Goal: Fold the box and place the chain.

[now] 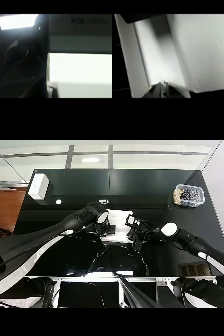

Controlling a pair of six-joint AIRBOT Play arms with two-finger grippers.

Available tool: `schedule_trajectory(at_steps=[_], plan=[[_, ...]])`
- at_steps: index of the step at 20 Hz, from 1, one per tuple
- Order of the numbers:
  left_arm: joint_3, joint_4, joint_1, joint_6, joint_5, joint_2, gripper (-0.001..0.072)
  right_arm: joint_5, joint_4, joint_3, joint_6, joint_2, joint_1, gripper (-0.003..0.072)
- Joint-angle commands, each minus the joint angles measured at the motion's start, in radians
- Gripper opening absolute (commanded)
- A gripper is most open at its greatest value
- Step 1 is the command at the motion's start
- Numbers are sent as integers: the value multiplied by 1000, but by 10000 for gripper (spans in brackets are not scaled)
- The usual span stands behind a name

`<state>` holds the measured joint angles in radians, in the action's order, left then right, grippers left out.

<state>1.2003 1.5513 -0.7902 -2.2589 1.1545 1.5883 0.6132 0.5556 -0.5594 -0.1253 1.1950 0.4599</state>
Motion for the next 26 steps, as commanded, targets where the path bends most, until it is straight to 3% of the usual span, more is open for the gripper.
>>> schedule_trajectory(at_steps=[1, 4, 7, 8, 10, 13, 16, 19, 22, 23, 24, 26], plan=[[0, 0, 0, 0, 2, 0, 27, 53, 76, -23, -251, -39, -35, 12], [0, 0, 0, 0, 2, 0, 27, 307, 317, -113, -732, -156, -205, 11], [0, 0, 0, 0, 2, 0, 27, 508, 358, -124, -998, -245, -477, 11], [0, 0, 0, 0, 2, 0, 27, 527, 352, -105, -1052, -244, -544, 12], [0, 0, 0, 0, 2, 0, 27, 444, 339, -6, -1169, -236, -629, 11], [0, 0, 1, 0, 2, 0, 27, 355, 68, 149, -1109, -146, -621, 10], [0, 0, 0, 0, 3, 0, 27, 357, -175, 161, -918, 19, -504, 11], [0, 0, 1, 0, 3, 0, 27, 369, -216, 97, -872, 134, -414, 11], [0, 0, 1, 0, 3, 0, 27, 416, -188, 16, -857, 143, -388, 15], [0, 0, 1, 0, 3, 0, 27, 454, -155, -14, -857, 143, -388, 77], [0, 0, 1, 0, 3, 0, 27, 503, -126, -45, -858, 143, -387, 230], [0, 0, 1, 0, 5, 0, 27, 585, -114, -88, -858, 143, -387, 626]])
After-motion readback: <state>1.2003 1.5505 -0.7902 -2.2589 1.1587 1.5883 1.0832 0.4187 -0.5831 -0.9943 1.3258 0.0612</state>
